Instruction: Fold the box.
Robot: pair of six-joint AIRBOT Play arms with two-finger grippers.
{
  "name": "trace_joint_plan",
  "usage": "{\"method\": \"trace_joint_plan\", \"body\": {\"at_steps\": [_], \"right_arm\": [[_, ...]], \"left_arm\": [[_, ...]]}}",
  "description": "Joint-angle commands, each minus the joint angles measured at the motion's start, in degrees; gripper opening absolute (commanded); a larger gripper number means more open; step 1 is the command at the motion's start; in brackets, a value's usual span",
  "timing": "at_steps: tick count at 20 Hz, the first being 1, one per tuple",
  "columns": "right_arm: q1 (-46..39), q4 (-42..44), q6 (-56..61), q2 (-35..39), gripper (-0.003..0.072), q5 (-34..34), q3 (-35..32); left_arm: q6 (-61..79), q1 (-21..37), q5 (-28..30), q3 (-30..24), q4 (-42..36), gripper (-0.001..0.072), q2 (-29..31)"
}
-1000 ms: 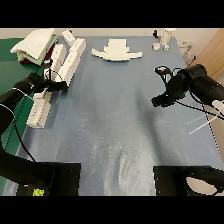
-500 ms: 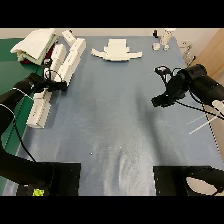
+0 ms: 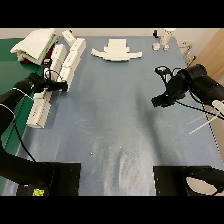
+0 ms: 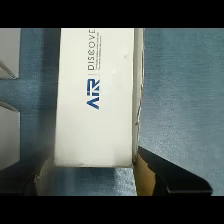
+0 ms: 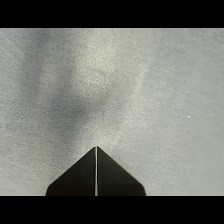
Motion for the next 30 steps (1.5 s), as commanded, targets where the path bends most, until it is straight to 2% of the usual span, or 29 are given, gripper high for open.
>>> {"method": "trace_joint_plan", "body": {"at_steps": [1, 4, 9, 10, 11, 12, 13, 15, 18, 21, 24, 27, 30], "right_arm": [[-0.04, 0.02, 0.0, -0.04, 0.0016, 0.0, 0.04], [-0.04, 0.02, 0.0, -0.04, 0.0016, 0.02, 0.04], [-0.04, 0.02, 0.0, -0.04, 0.0016, 0.0, 0.04], [-0.04, 0.02, 0.0, -0.04, 0.0016, 0.0, 0.04], [-0.04, 0.02, 0.0, -0.04, 0.0016, 0.02, 0.04], [-0.04, 0.02, 0.0, -0.04, 0.0016, 0.02, 0.04], [-0.04, 0.0, 0.0, -0.04, 0.0016, 0.0, 0.04], [-0.04, 0.02, 0.0, -0.04, 0.0016, 0.0, 0.04], [-0.04, 0.02, 0.0, -0.04, 0.0016, 0.0, 0.04], [-0.04, 0.02, 0.0, -0.04, 0.0016, 0.0, 0.04], [-0.04, 0.0, 0.0, -0.04, 0.0016, 0.0, 0.04], [-0.04, 0.0, 0.0, -0.04, 0.0016, 0.0, 0.04], [-0.04, 0.0, 0.0, -0.04, 0.0016, 0.02, 0.04]], "left_arm": [[-0.07, 0.61, -3.69, 0.07, 0.11, 0.0698, 0.79], [-1.77, 2.84, -12.61, 0.07, 0.24, 0.0698, 4.09], [-4.52, 6.8, -27.43, 0.87, 0.46, 0.0697, 12.76], [-4.79, 6.86, -30.91, 1.44, 0.42, 0.062, 14.25], [-4.76, 6.75, -35.36, 2.21, 0.24, 0.0335, 15.65], [-4.74, 6.6, -39.85, 3.06, -0.26, 0.0012, 16.81], [-4.76, 6.19, -43.25, 3.89, -0.26, 0.0012, 17.88], [-4.74, 4.02, -46.53, 4.26, 0.09, 0.0008, 20.59], [-7.5, -1.88, -45.97, 3.08, 1.64, 0.0007, 26.71], [-13.97, -10.51, -41.51, -3.58, 6.1, 0.0006, 35.56], [-22.69, -20.48, -33.66, -14.58, 8.98, 0.0008, 43.36], [-23.82, -27.45, -27.87, -22.14, 8.96, 0.0013, 44.92], [-24.35, -30.08, -28.3, -23.58, 8.94, 0.0013, 44.61]]}}
